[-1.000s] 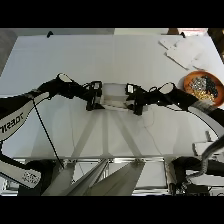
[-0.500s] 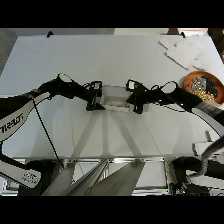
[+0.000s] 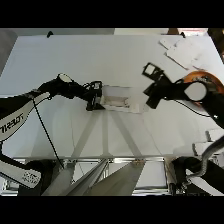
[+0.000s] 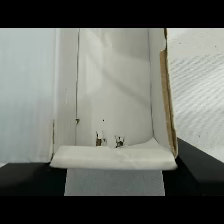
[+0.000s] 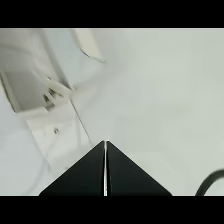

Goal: Fold the box and place the chain.

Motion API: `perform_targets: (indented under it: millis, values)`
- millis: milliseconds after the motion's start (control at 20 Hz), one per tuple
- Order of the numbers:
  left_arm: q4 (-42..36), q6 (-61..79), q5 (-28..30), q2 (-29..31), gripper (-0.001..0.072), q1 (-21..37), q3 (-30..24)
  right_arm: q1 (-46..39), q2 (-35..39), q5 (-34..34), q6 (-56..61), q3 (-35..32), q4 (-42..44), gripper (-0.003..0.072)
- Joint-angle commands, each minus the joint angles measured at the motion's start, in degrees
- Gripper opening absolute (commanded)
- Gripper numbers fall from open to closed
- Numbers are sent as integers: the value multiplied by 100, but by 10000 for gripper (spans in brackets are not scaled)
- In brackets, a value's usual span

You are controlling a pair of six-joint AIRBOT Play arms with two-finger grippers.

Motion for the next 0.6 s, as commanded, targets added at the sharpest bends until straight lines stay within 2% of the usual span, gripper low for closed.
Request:
perform_targets:
  millis: [0, 150, 350, 550]
  values:
    - [2, 2, 2, 2, 376, 2, 2, -625, 363, 922, 1799, -24, -695, 8]
    - [2, 2, 0, 2, 376, 2, 2, -1270, 157, 1368, 1937, -348, -208, 7]
    - [2, 2, 0, 2, 376, 2, 2, -1488, -577, 1134, 1871, -713, 831, 7]
    - [2, 2, 2, 2, 376, 2, 2, -1488, -1561, 981, 1421, -728, 1860, 7]
